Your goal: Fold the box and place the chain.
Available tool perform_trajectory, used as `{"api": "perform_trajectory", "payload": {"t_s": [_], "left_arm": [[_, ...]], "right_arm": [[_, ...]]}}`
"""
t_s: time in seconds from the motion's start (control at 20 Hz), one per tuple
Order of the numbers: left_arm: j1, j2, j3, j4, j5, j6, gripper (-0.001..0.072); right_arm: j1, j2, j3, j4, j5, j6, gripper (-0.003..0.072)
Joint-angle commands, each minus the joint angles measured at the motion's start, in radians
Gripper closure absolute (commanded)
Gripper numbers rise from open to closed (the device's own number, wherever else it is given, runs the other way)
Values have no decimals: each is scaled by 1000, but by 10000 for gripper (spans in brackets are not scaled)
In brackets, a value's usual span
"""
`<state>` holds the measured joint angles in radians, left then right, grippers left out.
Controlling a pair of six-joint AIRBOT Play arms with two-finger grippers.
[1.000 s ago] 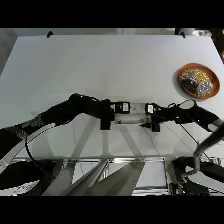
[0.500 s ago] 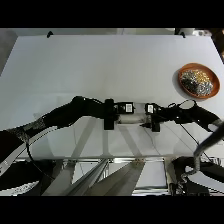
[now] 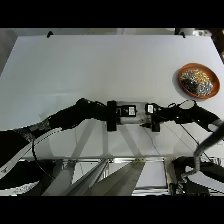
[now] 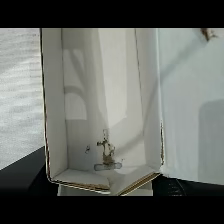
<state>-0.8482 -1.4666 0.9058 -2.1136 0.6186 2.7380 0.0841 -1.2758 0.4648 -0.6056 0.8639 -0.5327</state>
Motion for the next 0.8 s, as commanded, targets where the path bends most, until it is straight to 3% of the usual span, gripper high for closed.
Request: {"api": "perform_trajectory", "payload": {"t_s": [0.0, 0.1, 0.3, 0.4, 0.45, 0.75], "left_arm": [[-10, -10, 0, 0, -10, 0, 567], [-16, -10, 0, 0, -15, 0, 498], [-20, -10, 0, 0, -17, -1, 492], [-20, -10, 0, 0, -17, -2, 373], [-20, -10, 0, 0, -17, -2, 354], [-20, -10, 0, 0, -17, -2, 352]], "right_arm": [[0, 0, 0, 1, 0, 1, 277], [0, 0, 0, 1, 0, 1, 277], [0, 0, 0, 0, 0, 1, 277], [0, 0, 0, 1, 0, 1, 277], [0, 0, 0, 0, 0, 1, 277], [0, 0, 0, 0, 0, 1, 277]]}}
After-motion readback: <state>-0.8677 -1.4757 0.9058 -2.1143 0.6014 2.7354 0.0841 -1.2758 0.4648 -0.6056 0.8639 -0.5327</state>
